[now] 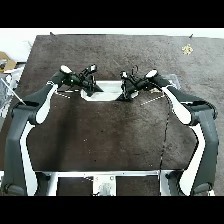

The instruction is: Fold the box and place the chain.

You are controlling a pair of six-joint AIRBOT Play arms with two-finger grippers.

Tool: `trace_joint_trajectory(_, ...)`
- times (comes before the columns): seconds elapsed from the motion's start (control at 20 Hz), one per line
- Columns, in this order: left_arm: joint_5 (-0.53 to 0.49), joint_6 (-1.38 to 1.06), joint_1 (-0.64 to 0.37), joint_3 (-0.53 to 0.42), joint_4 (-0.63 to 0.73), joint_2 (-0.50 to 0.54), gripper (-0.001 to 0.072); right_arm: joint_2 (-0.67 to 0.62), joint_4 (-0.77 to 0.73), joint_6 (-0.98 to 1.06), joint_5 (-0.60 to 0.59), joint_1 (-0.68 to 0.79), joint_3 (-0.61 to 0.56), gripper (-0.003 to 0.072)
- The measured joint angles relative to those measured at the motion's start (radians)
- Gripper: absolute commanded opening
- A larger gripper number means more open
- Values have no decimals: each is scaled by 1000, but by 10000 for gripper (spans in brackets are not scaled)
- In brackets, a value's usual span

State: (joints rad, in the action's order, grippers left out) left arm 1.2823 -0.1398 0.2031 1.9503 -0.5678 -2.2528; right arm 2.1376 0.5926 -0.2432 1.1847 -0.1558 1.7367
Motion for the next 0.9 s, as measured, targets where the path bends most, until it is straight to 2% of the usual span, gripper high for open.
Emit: trace_joint_trajectory(0.9, -1, 0, 0, 0, 1, 0, 11, 0, 6, 0, -10, -1, 0, 426)
